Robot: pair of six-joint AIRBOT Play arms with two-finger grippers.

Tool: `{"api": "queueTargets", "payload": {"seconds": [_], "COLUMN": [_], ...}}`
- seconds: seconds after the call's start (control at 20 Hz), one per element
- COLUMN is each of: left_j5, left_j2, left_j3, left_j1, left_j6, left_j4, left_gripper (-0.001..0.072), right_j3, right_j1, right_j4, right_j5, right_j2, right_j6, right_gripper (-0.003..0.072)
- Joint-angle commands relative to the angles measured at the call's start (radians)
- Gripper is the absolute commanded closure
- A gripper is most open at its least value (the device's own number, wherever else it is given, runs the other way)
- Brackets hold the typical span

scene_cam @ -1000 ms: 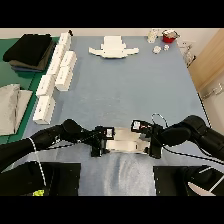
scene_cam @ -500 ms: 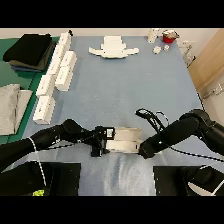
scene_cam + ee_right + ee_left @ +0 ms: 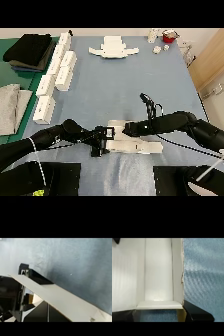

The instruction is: Fold the box.

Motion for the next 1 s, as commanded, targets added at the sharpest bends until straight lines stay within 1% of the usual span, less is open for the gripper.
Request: {"api": "queueTargets", "payload": {"seconds": [0.0,0.25,0.6,0.75,0.85,0.95], "left_j5": [0.0,0.0,0.0,0.0,0.0,0.0], "left_j2": [-0.001,-0.001,-0.001,-0.001,-0.001,-0.001], "left_j3": [0.001,0.001,0.001,0.001,0.001,0.001], "left_j1": [-0.001,-0.001,-0.001,-0.001,-0.001,-0.001], "left_j6": [0.0,0.0,0.0,0.0,0.0,0.0], "left_j4": [0.0,0.0,0.0,0.0,0.0,0.0], "left_gripper": [0.0163,0.0163,0.0162,0.0162,0.0163,0.0163], "right_j3": [-0.001,-0.001,0.0,0.018,0.038,0.043], "right_j1": [-0.01,-0.007,-0.007,-0.008,-0.008,-0.008], "right_j4": [0.009,0.01,0.01,-0.007,-0.077,-0.169], "right_j5": [0.078,0.096,0.103,0.104,0.097,0.064], "right_j2": [-0.076,-0.172,-0.165,-0.112,-0.042,0.053], "right_j6": [-0.065,-0.114,-0.162,-0.204,-0.204,-0.202], "right_gripper": [0.0683,0.0682,0.0683,0.0683,0.0683,0.0683]}}
